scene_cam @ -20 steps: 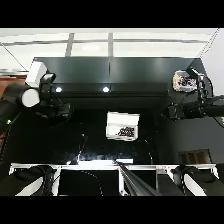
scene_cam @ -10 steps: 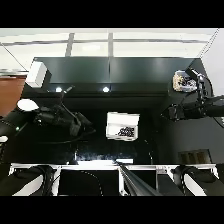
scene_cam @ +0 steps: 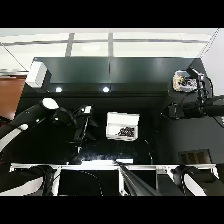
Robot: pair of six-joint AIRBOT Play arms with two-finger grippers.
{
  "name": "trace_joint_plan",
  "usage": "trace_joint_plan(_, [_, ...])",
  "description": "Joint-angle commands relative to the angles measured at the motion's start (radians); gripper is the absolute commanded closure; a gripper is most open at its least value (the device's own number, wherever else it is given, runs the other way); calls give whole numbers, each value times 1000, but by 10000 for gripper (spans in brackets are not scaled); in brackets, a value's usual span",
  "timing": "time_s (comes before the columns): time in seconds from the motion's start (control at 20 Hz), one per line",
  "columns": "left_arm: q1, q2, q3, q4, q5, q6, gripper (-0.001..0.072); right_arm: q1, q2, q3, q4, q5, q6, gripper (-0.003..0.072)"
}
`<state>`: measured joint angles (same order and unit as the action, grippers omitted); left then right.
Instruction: Fold the box and place the chain.
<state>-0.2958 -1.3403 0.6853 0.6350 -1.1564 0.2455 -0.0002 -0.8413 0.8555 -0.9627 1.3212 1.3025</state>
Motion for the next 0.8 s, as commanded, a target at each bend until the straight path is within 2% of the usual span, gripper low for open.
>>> trace_joint_plan(0.0, [-25,-98,57,-4,23,84,-7,0,0,0,1,-7,4,400])
trace_joint_plan(0.25, [-65,-102,67,-64,112,54,-7,0,0,0,1,-29,4,401])
trace_joint_plan(0.45, [-115,-101,67,-38,187,12,-6,0,0,0,1,-34,4,400])
trace_joint_plan(0.75, [-137,-98,67,-40,201,5,-6,0,0,0,0,-34,4,400])
